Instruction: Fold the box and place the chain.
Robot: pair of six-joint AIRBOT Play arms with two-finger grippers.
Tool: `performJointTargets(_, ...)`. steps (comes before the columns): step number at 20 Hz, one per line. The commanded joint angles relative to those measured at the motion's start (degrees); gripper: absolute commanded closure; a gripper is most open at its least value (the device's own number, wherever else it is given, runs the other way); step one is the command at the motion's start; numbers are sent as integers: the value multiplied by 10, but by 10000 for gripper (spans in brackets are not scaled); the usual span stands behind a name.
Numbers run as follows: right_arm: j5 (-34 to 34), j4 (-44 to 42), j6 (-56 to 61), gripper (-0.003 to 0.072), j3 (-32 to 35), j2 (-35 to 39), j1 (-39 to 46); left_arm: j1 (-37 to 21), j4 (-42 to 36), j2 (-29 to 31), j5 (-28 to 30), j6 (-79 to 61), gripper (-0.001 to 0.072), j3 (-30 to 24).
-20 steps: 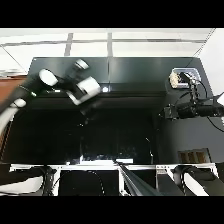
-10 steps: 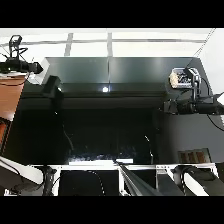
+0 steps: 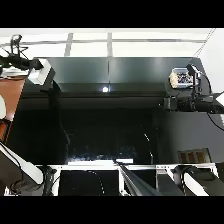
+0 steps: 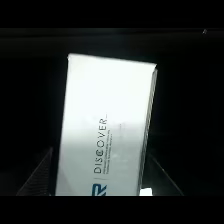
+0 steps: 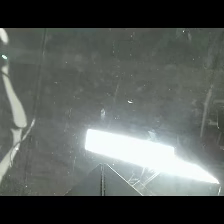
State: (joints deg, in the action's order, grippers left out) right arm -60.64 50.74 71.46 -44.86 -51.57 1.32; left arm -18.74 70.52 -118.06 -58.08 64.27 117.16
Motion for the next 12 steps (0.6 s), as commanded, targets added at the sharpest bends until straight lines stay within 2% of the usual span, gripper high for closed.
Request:
performJointTargets(1, 10, 5, 1, 675, 0, 0, -1, 1, 4, 60, -29, 72, 11, 22)
performJointTargets(2, 13, 5, 1, 674, 0, 0, -1, 1, 0, 84, -50, 86, 110, 22)
performJointTargets(3, 17, 5, 1, 675, 0, 0, -1, 1, -9, 109, -90, 99, 437, 22)
performJointTargets(4, 22, 5, 1, 675, 0, 0, -1, 1, -24, 130, -141, 98, 685, 16)
performJointTargets(6, 28, 8, 0, 675, 0, 0, -1, 9, -55, 172, -214, 99, 688, -23)
performJointTargets(7, 33, 10, -3, 674, 0, 0, -1, 18, -66, 206, -220, 99, 688, -68)
performJointTargets(8, 40, 19, -3, 675, 0, 0, -1, 30, -72, 248, -198, 99, 688, -125)
performJointTargets(10, 60, 38, -4, 675, 0, 0, -6, 71, -78, 372, -88, 86, 687, -298)
performJointTargets(12, 99, 70, -3, 675, 0, 0, -18, 122, -79, 507, 45, 42, 687, -503)
